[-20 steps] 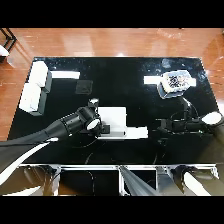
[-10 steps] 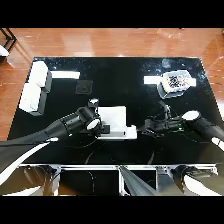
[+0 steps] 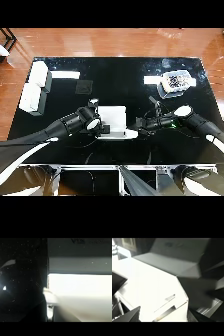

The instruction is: Fold the box and place the chain.

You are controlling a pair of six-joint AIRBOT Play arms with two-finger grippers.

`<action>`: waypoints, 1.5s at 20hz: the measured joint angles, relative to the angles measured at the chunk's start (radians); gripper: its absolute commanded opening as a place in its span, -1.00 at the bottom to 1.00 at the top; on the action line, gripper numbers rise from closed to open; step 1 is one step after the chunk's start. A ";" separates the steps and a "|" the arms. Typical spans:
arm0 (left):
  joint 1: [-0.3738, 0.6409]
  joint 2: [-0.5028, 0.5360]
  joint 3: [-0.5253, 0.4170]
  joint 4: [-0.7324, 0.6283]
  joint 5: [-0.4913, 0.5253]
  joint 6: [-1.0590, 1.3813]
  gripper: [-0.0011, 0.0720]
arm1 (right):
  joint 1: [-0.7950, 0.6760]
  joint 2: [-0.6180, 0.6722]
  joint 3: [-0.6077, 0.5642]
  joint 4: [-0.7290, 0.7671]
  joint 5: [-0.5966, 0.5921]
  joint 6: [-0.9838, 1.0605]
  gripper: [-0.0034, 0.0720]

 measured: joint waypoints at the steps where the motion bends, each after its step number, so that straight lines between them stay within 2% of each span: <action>1: 0.000 0.000 0.000 0.000 -0.001 0.000 -0.92 | 0.004 0.000 0.002 0.002 0.005 0.000 0.81; 8: 0.000 0.000 0.000 -0.002 -0.008 0.000 -0.92 | 0.002 0.002 0.063 -0.069 0.051 0.004 0.81; 12: 0.000 0.000 0.000 -0.002 -0.012 0.003 -0.92 | -0.096 0.014 0.121 -0.119 0.149 0.011 0.76; 13: 0.000 0.000 0.000 -0.002 -0.013 0.003 -0.92 | -0.140 0.024 0.128 -0.136 0.174 0.011 0.41; 15: 0.000 0.000 0.000 -0.002 -0.013 0.003 -0.92 | -0.240 0.048 0.137 -0.189 0.222 0.011 -0.85; 19: 0.000 0.000 0.000 -0.002 -0.014 0.003 -0.92 | -0.407 0.077 0.118 -0.284 0.224 0.010 -0.86; 22: 0.000 0.000 0.000 -0.001 -0.013 0.003 -0.92 | -0.444 0.082 0.047 -0.330 0.187 0.031 -0.86; 26: 0.000 -0.001 0.000 -0.001 -0.013 0.003 -0.92 | -0.356 0.051 -0.051 -0.319 0.122 0.057 -0.86; 30: 0.000 -0.004 0.000 -0.001 -0.014 0.003 -0.92 | -0.198 -0.014 -0.086 -0.174 0.034 0.033 -0.86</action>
